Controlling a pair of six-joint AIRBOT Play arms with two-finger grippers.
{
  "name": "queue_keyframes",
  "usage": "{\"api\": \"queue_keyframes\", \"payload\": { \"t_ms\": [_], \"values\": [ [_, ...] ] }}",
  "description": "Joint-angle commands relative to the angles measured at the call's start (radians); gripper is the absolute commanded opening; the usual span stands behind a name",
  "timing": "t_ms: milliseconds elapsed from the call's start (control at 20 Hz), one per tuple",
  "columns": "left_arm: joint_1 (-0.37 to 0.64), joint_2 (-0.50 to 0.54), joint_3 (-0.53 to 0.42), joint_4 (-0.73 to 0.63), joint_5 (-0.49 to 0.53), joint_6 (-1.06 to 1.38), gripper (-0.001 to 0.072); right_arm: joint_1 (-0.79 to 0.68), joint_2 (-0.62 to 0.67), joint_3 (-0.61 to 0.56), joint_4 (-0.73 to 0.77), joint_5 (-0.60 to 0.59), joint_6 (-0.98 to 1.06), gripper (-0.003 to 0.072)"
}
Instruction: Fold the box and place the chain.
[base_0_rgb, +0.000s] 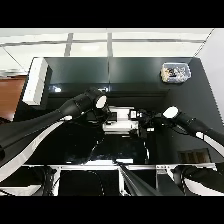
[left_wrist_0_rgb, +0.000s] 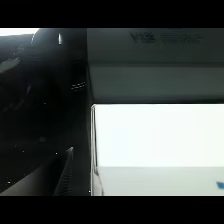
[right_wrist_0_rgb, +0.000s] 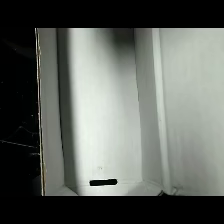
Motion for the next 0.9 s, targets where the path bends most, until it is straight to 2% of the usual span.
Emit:
{"api": "queue_keyframes", "payload": {
  "t_ms": [0, 450, 500, 600, 650, 800, 850],
  "values": [
    [0.000, -0.001, 0.003, 0.018, -0.022, -0.003, 0.0390, 0.000, 0.000, 0.000, 0.000, 0.000, 0.000, 0.0166],
    [-0.005, -0.026, 0.003, 0.006, -0.012, -0.022, 0.0386, 0.000, 0.000, 0.000, 0.000, 0.000, 0.000, 0.0166],
    [-0.005, -0.028, 0.003, 0.006, -0.013, -0.023, 0.0364, 0.000, 0.000, 0.000, 0.000, 0.000, 0.000, 0.0166],
    [-0.005, -0.028, 0.003, 0.003, -0.012, -0.022, 0.0161, 0.000, 0.000, 0.000, 0.000, 0.000, 0.000, 0.0166],
    [-0.005, -0.028, 0.003, 0.002, -0.010, -0.022, 0.0033, 0.000, 0.000, 0.000, 0.000, 0.000, 0.000, 0.0166],
    [-0.005, -0.028, 0.003, 0.002, -0.011, -0.021, 0.0023, 0.000, 0.000, 0.000, 0.001, 0.000, 0.000, 0.0169],
    [-0.005, -0.028, 0.003, 0.003, -0.011, -0.021, 0.0023, 0.000, 0.000, 0.000, 0.002, -0.001, 0.009, 0.0353]
  ]
}}
